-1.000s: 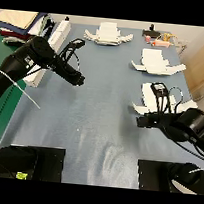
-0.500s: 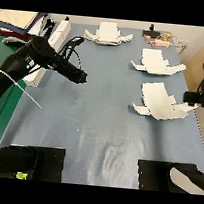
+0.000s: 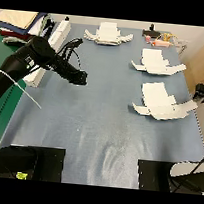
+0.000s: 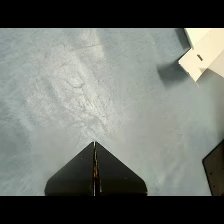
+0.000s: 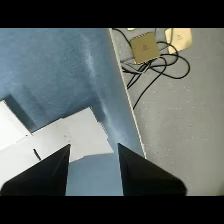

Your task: Fold the box.

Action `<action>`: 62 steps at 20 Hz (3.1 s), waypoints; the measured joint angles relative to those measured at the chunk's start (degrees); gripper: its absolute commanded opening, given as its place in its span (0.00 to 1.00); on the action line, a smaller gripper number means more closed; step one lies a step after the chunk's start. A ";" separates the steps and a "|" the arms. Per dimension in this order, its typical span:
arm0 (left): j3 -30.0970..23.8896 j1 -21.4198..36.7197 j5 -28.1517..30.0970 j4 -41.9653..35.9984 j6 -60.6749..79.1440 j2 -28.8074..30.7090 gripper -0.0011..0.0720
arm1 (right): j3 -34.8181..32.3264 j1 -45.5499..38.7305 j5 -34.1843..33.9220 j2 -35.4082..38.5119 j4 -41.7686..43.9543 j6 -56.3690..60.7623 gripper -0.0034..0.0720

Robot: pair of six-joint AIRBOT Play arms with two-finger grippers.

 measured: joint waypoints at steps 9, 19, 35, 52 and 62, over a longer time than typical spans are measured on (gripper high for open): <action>0.00 0.00 -1.75 -2.32 -2.38 -0.02 0.72 | 4.02 -5.09 -8.33 -10.29 12.26 -12.17 0.18; 0.00 0.37 -4.98 -1.64 -3.23 0.00 0.72 | 2.97 -0.63 -13.99 -9.07 33.46 -17.00 0.05; -21.49 15.67 -13.16 -6.27 6.01 9.29 0.72 | -49.66 18.01 8.70 29.42 37.35 -9.22 0.42; -23.74 16.50 -11.82 -14.51 9.84 7.74 0.72 | -57.16 24.87 6.84 36.57 40.15 -21.42 0.05; -23.39 15.76 -7.78 -22.91 22.75 -3.39 0.72 | -67.14 32.20 20.74 54.16 41.51 -23.08 0.05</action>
